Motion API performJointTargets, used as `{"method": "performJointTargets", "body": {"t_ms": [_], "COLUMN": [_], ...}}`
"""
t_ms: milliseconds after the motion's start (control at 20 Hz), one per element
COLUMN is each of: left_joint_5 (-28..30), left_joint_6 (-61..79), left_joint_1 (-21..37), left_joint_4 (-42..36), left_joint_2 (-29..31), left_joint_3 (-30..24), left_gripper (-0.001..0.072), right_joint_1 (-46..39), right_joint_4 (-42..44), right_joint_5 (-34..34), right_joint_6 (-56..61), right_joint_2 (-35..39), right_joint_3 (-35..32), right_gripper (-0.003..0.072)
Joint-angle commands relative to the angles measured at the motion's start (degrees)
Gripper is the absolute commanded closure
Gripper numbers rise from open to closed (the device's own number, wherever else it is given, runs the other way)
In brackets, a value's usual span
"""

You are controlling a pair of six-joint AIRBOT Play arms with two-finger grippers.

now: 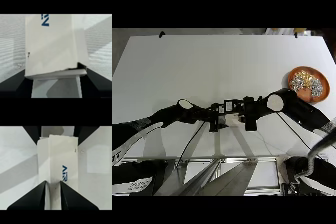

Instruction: Fold the box and place the chain.

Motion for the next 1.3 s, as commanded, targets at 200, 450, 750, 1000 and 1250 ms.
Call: {"method": "performJointTargets", "body": {"t_ms": [200, 450, 750, 1000, 1250], "left_joint_5": [-0.2, -0.2, -0.2, -0.2, -0.2], "left_joint_6": [0.2, 0.2, 0.2, 0.2, 0.2], "left_joint_1": [0.0, 0.0, 0.0, 0.0, 0.0], "left_joint_4": [0.1, 0.1, 0.1, 0.1, 0.1], "left_joint_2": [0.0, 0.0, 0.0, 0.0, 0.0], "left_joint_3": [0.0, 0.0, 0.0, 0.0, 0.0], "left_gripper": [0.0315, 0.0315, 0.0315, 0.0315, 0.0315], "right_joint_1": [0.0, 0.0, 0.0, 0.0, 0.0], "right_joint_4": [-0.7, -0.9, -0.2, 2.7, 3.2], "right_joint_5": [-0.9, -2.1, -5.2, -2.6, -0.8], "right_joint_6": [1.5, 1.5, 1.4, 1.4, 0.3], "right_joint_2": [0.9, 1.8, 1.8, 1.9, 3.2], "right_joint_3": [-0.1, -0.3, -3.2, -3.2, -3.2], "right_gripper": [0.0534, 0.0569, 0.0567, 0.0411, 0.0373]}}
